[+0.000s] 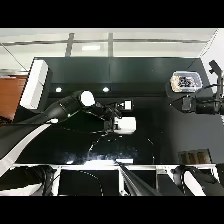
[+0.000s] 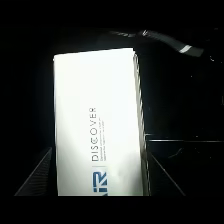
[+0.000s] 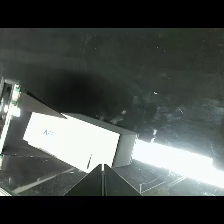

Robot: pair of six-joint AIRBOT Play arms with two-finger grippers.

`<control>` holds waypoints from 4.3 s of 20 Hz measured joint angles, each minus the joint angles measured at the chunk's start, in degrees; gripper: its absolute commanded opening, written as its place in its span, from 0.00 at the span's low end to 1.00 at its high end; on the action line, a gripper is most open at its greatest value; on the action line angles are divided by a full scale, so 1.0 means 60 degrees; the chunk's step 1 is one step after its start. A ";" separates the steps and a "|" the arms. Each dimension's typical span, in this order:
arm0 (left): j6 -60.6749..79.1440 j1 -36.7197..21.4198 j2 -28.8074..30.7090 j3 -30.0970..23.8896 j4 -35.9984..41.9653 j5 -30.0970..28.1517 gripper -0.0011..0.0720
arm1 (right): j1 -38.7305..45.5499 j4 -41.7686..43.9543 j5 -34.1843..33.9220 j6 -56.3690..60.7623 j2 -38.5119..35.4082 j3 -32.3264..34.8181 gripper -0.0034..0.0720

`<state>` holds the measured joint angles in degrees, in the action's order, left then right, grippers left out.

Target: Fold the box and place the chain.

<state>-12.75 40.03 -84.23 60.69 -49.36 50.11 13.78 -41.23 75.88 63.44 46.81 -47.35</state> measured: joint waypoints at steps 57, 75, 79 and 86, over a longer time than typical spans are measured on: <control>-0.7603 -0.5384 0.2197 -0.1399 -0.4317 0.2452 0.43 | 0.0000 -0.0004 0.0000 0.0069 0.0000 0.0000 0.06; -0.6375 -1.2673 0.2747 -0.2175 -0.5220 0.2167 0.44 | 0.0000 -0.0226 -0.0200 -0.0029 -0.0004 0.0022 0.06; -0.5803 -1.2349 0.2685 -0.2175 -0.4732 0.0827 0.44 | 0.0000 -0.0390 -0.0251 0.0204 0.0004 0.0124 0.06; -0.5504 -1.2025 0.2186 -0.2175 -0.4422 -0.0313 0.98 | 0.0000 -0.0452 -0.0138 0.0772 0.0004 0.0178 0.06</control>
<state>-45.78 -32.12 -71.11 47.64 -75.90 48.23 13.78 -43.94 75.05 68.07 46.83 -46.28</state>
